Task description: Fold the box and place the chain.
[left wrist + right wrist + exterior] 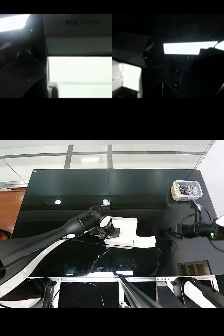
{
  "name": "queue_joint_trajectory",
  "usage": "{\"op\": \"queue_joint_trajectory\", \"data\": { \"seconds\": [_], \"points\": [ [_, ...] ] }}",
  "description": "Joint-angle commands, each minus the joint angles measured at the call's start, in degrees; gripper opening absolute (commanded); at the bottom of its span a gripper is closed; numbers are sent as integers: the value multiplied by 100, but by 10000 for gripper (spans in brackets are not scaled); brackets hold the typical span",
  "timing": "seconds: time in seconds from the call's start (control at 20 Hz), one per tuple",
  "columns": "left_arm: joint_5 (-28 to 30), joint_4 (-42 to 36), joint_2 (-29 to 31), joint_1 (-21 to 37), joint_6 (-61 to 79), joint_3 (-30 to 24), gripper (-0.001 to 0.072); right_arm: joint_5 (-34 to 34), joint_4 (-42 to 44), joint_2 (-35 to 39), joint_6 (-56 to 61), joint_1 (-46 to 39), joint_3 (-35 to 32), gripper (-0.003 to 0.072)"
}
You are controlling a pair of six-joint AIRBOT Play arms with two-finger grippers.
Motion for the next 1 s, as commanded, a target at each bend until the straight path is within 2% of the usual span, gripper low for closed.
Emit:
{"op": "queue_joint_trajectory", "data": {
  "seconds": [0.0,0.15,0.25,0.35,0.4,0.5,0.55,0.6,0.65,0.9,0.95],
  "points": [
    [-9,2,0,4,7,0,26,-667,424,-52,1108,59,-817,12],
    [-9,2,0,4,9,0,25,-511,680,-490,776,1154,-833,12],
    [-11,2,0,4,9,0,25,-555,1412,-743,-35,1770,-828,13],
    [-26,2,0,4,9,0,26,-494,2341,-774,-1217,2063,-728,13],
    [-33,4,0,4,9,0,26,-372,2531,-772,-1405,2070,-597,13],
    [-33,2,0,4,9,0,25,-37,2391,-772,-1394,2015,-229,17],
    [-33,2,0,4,9,0,26,114,2302,-774,-1303,1985,-96,121],
    [-33,2,0,4,9,0,26,212,2238,-772,-1099,1974,-9,447],
    [-28,2,0,4,9,0,26,289,2208,-772,-1025,1974,26,615],
    [-28,2,0,4,9,0,26,251,2212,-774,-546,2208,26,609],
    [-28,2,0,4,9,0,26,190,2212,-774,-483,2345,26,477]
  ]
}}
